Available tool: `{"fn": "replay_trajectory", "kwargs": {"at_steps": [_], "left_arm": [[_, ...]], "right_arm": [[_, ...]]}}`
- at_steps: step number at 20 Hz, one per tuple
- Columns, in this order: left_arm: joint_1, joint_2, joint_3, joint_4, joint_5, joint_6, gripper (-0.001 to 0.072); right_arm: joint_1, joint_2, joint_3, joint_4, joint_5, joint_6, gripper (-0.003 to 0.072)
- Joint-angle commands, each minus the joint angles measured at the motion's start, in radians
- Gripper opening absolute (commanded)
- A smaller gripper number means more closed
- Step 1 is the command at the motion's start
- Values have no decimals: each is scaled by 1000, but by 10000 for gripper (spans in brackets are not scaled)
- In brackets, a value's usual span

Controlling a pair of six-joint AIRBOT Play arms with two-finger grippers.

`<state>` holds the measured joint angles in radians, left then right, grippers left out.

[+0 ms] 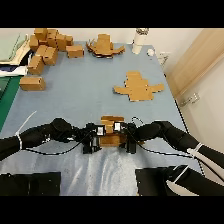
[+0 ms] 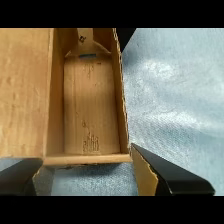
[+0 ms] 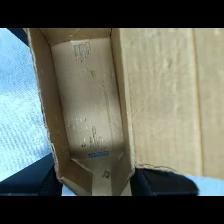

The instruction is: Fold the box.

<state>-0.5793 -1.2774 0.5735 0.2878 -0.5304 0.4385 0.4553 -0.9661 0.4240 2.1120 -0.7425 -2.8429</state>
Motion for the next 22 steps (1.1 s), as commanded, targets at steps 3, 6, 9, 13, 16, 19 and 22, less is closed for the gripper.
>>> {"fn": "replay_trajectory", "kwargs": {"at_steps": [3, 6, 9, 13, 16, 19, 22], "left_arm": [[0, -24, 33, 46, 6, -102, 710], [0, -24, 33, 51, 4, -107, 676], [-1, -26, 35, 69, -4, -110, 601], [-1, -26, 35, 72, -5, -111, 599], [-1, -26, 35, 76, -14, -109, 599], [-1, -26, 35, 76, -14, -109, 602], [-1, -26, 36, 76, -14, -110, 704]], "right_arm": [[0, 0, 0, 0, 1, 0, 499], [0, 0, 0, 0, 1, 0, 498], [0, 0, 0, 0, 1, 0, 498], [0, 0, 0, 0, 1, 0, 498], [0, 0, 0, 0, 1, 0, 498], [0, 0, 0, 0, 1, 0, 498], [0, 0, 0, 0, 1, 0, 499]]}}
